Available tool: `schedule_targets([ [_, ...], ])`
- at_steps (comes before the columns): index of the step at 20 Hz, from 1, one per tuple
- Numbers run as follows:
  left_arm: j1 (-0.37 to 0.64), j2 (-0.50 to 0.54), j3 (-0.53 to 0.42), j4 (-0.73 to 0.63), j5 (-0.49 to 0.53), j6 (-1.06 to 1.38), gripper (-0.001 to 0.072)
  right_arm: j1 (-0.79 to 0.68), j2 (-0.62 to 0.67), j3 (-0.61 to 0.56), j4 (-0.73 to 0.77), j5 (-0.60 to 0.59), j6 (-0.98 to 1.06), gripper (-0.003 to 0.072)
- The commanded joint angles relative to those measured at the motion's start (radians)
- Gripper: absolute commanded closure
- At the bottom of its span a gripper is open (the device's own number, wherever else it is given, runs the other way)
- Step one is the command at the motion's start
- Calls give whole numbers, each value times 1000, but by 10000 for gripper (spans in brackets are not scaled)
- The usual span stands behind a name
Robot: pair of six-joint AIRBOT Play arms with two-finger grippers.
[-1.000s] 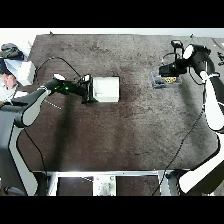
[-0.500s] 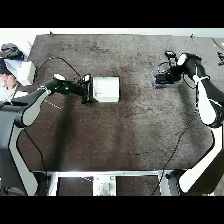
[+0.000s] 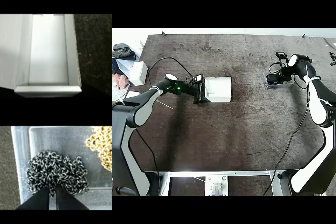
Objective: Fold the box and place the chain.
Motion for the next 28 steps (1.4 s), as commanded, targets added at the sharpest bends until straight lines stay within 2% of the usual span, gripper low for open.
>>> schedule_targets([
  [1, 0, 0, 1, 0, 0, 0, 386, 0, 2, 7, 10, -12, 3, 672],
  [4, 0, 0, 1, 0, 0, 0, 386, 0, 34, 37, 10, 5, 9, 673],
  [8, 0, 0, 1, 0, 1, 0, 386, 0, 141, 43, 8, 32, 23, 672],
  [10, 0, 0, 1, 0, 0, 0, 386, 0, 140, 43, 6, 31, 50, 440],
  [16, 0, 0, 1, 0, 1, 0, 386, 0, 10, 43, 7, 46, 50, 444],
  [25, 0, 0, 1, 0, 1, 0, 386, 0, -52, 43, 6, 37, 59, 445],
  [26, 0, 0, 1, 0, 1, 0, 386, 0, -55, 43, 6, 35, 66, 489],
  [27, 0, 0, 1, 0, 1, 0, 386, 0, -55, 43, 6, 35, 66, 577],
  [28, 0, 0, 1, 0, 1, 0, 386, 0, -53, 43, 6, 29, 66, 596],
])
